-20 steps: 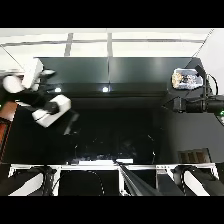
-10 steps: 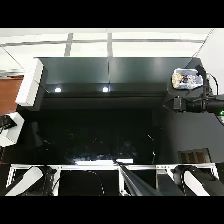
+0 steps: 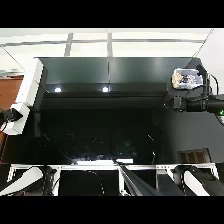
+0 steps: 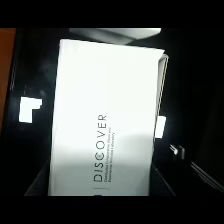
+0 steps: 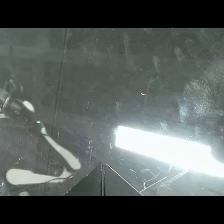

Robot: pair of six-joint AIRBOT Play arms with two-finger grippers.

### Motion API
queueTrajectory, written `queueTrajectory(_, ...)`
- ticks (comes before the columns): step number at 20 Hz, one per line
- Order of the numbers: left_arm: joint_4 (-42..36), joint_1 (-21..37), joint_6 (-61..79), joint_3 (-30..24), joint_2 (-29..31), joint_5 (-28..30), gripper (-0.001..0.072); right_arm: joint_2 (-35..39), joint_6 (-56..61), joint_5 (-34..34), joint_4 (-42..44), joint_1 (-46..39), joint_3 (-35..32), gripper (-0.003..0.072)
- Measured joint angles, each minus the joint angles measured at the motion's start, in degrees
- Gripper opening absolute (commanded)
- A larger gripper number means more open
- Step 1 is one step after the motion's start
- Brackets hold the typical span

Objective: Fold the box and place the chain.

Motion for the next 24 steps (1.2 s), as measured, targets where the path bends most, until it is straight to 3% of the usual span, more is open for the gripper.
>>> queueTrajectory(5, -1.0, -1.3, 1.4, 0.0, -2.1, 3.6, 0.0409, 0.0, 0.8, -0.1, 0.0, 0.0, 0.0, 0.0016)
queueTrajectory(6, -1.0, -1.4, 1.5, 0.0, -2.6, 4.1, 0.0458, 0.0, 0.9, -0.1, 0.0, 0.0, 0.0, 0.0016)
queueTrajectory(7, -1.2, -1.6, 1.6, 0.0, -2.9, 4.7, 0.0683, 0.0, 1.0, -0.1, 0.0, 0.0, 0.0, 0.0016)
queueTrajectory(8, -1.6, -1.7, 1.6, 0.1, -3.0, 5.0, 0.0714, 0.0, 1.0, -0.2, 0.0, 0.0, 0.0, 0.0016)
queueTrajectory(11, -2.2, -2.8, 0.7, 2.4, -3.0, 5.0, 0.0715, 0.0, 1.1, -0.2, 0.0, 0.0, 0.0, 0.0016)
queueTrajectory(14, -2.8, -5.1, -1.7, 9.5, -2.5, 0.7, 0.0707, 0.0, 1.1, -0.2, 0.0, 0.0, 0.0, 0.0016)
queueTrajectory(15, -3.0, -6.1, -2.8, 12.8, -2.4, -1.3, 0.0653, 0.0, 1.1, -0.4, 0.0, 0.0, 0.0, 0.0016)
queueTrajectory(16, -3.3, -7.1, -4.2, 15.9, -2.3, -3.4, 0.0460, 0.0, 1.0, -0.9, 0.0, 0.0, 0.0, 0.0016)
queueTrajectory(17, -3.7, -8.4, -6.1, 19.2, -2.3, -5.8, 0.0138, 0.0, 0.9, -1.6, 0.0, 0.3, 0.0, 0.0016)
queueTrajectory(18, -4.3, -9.5, -8.3, 22.1, -2.3, -7.7, 0.0026, 0.0, -0.3, -2.4, 0.2, 1.0, 0.0, 0.0016)
queueTrajectory(21, -9.2, -14.1, -13.8, 27.8, -0.7, -12.6, 0.0024, 0.0, -6.0, -4.6, 1.7, 5.9, 0.1, 0.0015)
queueTrajectory(24, -13.1, -21.9, -15.3, 24.8, 6.2, -9.4, 0.0025, 0.0, -7.6, -10.5, -1.4, 13.6, 0.1, 0.0015)
